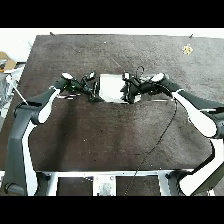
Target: Fold the box and place the chain.
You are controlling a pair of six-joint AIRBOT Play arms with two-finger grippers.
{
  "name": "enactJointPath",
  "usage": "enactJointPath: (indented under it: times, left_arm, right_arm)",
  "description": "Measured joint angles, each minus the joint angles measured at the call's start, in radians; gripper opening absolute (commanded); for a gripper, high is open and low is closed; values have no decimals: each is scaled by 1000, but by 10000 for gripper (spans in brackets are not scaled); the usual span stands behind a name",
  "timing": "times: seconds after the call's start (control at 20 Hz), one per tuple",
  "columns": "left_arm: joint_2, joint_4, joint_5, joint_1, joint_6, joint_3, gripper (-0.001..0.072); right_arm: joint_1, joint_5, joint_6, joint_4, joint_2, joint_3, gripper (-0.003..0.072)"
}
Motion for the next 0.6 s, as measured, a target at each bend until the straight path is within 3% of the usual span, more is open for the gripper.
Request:
enactJointPath:
  times: [0.1,0.3,0.4,0.6]
  left_arm:
    - [0,0,0,0,0,0,464]
    - [0,-1,0,0,-1,0,464]
    - [0,-1,0,0,-2,0,464]
    - [0,0,0,0,-2,0,464]
  right_arm:
    - [0,3,-3,-3,0,0,662]
    - [-11,3,24,-37,12,0,192]
    - [-26,6,112,-79,47,1,12]
    - [-62,44,426,-216,168,7,10]
